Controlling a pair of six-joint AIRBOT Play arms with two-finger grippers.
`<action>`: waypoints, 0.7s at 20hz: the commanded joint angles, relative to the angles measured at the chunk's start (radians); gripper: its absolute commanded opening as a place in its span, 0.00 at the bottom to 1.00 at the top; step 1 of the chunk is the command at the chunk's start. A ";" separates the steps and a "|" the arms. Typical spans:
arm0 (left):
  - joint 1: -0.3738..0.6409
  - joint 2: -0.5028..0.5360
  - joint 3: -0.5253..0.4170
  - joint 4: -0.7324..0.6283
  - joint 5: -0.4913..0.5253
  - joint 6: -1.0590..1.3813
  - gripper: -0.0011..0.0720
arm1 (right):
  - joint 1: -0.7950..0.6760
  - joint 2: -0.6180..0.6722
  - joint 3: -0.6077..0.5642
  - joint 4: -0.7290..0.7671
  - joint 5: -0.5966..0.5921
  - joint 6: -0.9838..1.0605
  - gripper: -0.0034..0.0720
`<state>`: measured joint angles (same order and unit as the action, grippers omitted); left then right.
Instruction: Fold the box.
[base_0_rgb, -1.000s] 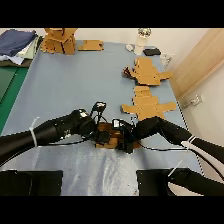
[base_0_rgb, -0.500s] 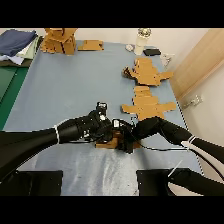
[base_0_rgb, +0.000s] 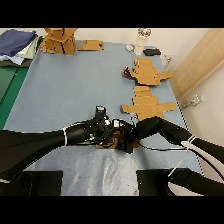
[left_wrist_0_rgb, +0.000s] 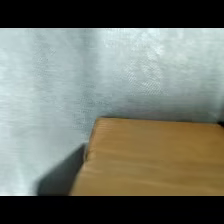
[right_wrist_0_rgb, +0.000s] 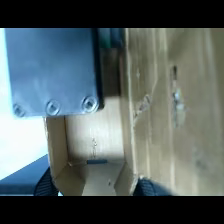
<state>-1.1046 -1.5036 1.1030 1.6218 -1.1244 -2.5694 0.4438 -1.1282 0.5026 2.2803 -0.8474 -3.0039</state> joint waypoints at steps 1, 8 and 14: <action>0.001 -0.005 0.000 -0.001 0.039 -0.023 0.03 | 0.000 0.000 0.000 0.001 0.000 0.001 0.73; 0.001 -0.005 0.003 -0.029 0.042 -0.006 0.06 | 0.000 0.000 0.000 0.001 0.000 0.001 0.73; 0.002 0.023 0.027 -0.028 -0.002 0.008 0.87 | 0.000 0.001 0.000 0.001 0.000 0.001 0.73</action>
<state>-1.1038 -1.4975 1.1213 1.5936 -1.0962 -2.5744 0.4438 -1.1278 0.5026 2.2807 -0.8474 -3.0028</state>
